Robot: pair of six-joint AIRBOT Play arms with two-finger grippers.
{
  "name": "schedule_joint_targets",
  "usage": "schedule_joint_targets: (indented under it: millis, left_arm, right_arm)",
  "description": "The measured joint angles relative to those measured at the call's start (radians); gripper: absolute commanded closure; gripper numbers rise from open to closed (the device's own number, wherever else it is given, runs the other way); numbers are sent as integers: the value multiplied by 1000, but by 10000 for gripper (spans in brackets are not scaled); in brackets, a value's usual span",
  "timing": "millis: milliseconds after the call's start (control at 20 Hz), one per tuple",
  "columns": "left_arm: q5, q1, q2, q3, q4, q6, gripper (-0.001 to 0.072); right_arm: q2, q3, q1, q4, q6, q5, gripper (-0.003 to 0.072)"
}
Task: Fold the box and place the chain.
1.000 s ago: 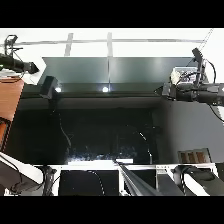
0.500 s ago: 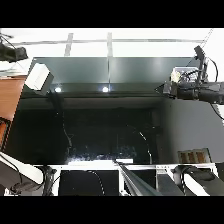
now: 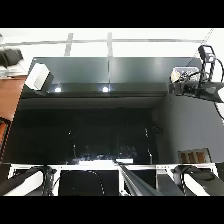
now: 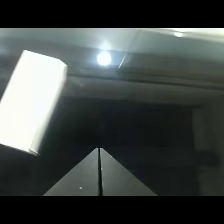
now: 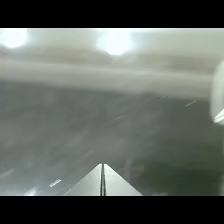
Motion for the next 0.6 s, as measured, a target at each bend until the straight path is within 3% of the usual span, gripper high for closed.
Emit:
schedule_joint_targets:
  millis: [100,250,400,600]
  left_arm:
    - [118,-43,150,-216,5,32,685]
    - [176,-72,288,-418,5,41,684]
    - [194,-82,341,-518,1,45,684]
    - [203,-87,362,-566,-3,48,684]
  right_arm:
    - [-1,-53,0,-38,0,-113,672]
    - [-1,-89,0,-66,0,-166,672]
    - [-1,-103,0,-78,0,-188,672]
    - [-1,-110,0,-85,0,-199,672]
